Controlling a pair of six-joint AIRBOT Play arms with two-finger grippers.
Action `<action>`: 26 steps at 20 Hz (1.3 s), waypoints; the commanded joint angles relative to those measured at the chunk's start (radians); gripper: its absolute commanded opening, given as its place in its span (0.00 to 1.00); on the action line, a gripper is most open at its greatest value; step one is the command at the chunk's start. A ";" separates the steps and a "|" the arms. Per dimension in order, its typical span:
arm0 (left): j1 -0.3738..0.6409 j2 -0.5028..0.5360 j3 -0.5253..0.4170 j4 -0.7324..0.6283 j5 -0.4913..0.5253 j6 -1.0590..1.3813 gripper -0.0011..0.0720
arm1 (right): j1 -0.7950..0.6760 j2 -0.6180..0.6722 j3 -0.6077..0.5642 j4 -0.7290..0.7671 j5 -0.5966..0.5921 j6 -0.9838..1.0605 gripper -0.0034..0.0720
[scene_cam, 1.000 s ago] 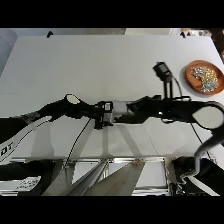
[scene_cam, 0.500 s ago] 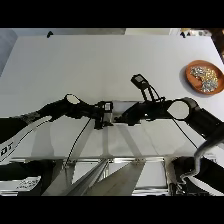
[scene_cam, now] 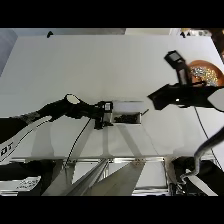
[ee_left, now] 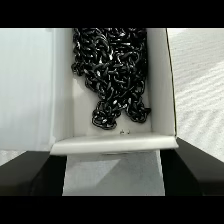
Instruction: Fold the box and place the chain.
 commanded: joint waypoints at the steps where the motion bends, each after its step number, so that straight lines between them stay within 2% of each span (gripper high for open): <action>1: 0.000 0.001 0.001 0.000 0.000 0.000 0.39 | -0.098 0.006 -0.049 -0.070 0.009 -0.202 0.36; 3: 0.000 0.001 0.001 0.000 0.000 0.000 0.39 | -0.098 -0.019 -0.143 0.053 0.001 -0.548 0.36; 6: 0.000 0.001 0.001 0.000 0.000 0.000 0.39 | -0.098 -0.081 -0.261 0.143 -0.013 -0.919 0.37; 7: 0.000 0.001 0.001 0.000 0.000 0.000 0.39 | -0.098 -0.100 -0.284 0.166 -0.026 -1.002 0.38; 8: 0.000 0.001 0.001 0.000 0.000 0.000 0.39 | -0.098 -0.118 -0.299 0.188 -0.044 -1.066 0.45; 10: 0.000 0.001 0.001 0.000 0.000 0.000 0.39 | -0.097 -0.152 -0.303 0.222 -0.081 -1.126 0.47; 17: 0.000 0.001 0.001 0.000 0.000 0.000 0.39 | -0.020 -0.259 -0.304 0.238 -0.180 -1.180 0.47; 20: 0.000 0.001 0.001 0.000 0.000 0.000 0.39 | -0.020 -0.272 -0.304 0.257 -0.220 -1.179 0.43; 26: 0.000 0.001 0.001 0.000 0.000 0.000 0.39 | -0.020 -0.278 -0.306 0.320 -0.269 -1.184 0.43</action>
